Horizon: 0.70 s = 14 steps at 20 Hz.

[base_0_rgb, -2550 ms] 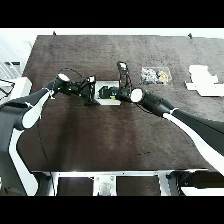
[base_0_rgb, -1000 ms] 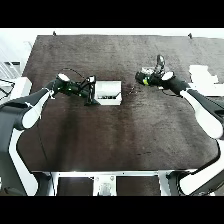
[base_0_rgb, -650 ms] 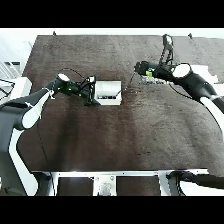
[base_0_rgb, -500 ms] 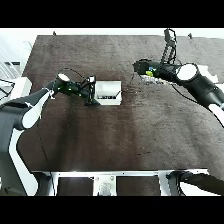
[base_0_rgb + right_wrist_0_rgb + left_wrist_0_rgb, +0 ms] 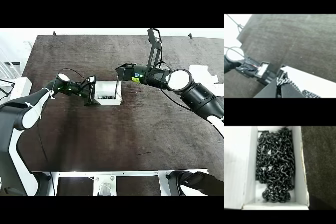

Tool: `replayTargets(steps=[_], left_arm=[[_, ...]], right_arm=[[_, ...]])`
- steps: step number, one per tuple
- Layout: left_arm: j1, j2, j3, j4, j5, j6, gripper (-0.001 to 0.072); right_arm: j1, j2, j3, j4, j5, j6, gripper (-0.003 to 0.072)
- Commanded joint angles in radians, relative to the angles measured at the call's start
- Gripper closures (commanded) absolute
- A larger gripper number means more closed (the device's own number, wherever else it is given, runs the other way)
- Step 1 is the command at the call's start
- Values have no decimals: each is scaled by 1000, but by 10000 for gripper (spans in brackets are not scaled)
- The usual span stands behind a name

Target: Fold the box and place the chain.

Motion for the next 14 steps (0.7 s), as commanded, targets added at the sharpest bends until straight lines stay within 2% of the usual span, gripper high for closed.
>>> replayTargets(steps=[1, 8, 14], left_arm=[[0, 1, 0, 0, 0, 0, 247], [0, 1, 0, 0, 0, 0, 247], [0, 1, 0, 0, 0, 0, 247]], right_arm=[[23, 3, 0, 4, -28, 10, 671], [72, 3, 43, 0, -173, 1, 671], [72, -2, 109, 0, -220, -47, 671]])
